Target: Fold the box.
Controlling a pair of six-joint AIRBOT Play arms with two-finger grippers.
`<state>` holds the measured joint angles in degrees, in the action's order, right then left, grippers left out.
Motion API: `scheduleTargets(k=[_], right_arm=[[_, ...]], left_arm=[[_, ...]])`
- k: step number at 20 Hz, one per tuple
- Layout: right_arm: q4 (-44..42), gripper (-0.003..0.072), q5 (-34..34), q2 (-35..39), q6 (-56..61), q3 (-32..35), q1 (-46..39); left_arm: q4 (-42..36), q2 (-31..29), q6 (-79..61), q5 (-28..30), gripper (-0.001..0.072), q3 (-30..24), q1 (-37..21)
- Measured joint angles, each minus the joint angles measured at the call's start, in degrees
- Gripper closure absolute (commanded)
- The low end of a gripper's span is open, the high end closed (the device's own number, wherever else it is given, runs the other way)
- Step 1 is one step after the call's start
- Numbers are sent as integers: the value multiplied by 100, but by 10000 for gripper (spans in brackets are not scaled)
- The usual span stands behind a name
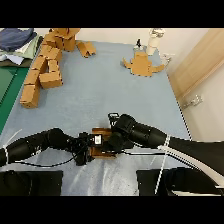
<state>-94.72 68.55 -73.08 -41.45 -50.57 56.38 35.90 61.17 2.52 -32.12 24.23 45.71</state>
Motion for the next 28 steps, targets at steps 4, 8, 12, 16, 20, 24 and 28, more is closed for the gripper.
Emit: scheduleTargets(k=[4,8,12,16,20,24,28], right_arm=[[4,401,-39,-37,0,-52,48],[20,322,-42,-42,13,-212,63],[186,323,138,-35,33,-282,50],[337,295,313,-7,50,-299,39],[551,263,354,0,50,-304,39],[610,263,234,-13,48,-262,42],[601,263,90,-13,48,-122,42]], left_arm=[[13,0,-46,4,191,0,2],[0,0,-15,13,191,0,2],[0,2,-15,22,191,0,2],[0,2,-15,22,191,0,2],[0,2,-15,22,191,0,2],[2,2,-17,20,191,0,2],[0,2,-17,20,191,0,2]])
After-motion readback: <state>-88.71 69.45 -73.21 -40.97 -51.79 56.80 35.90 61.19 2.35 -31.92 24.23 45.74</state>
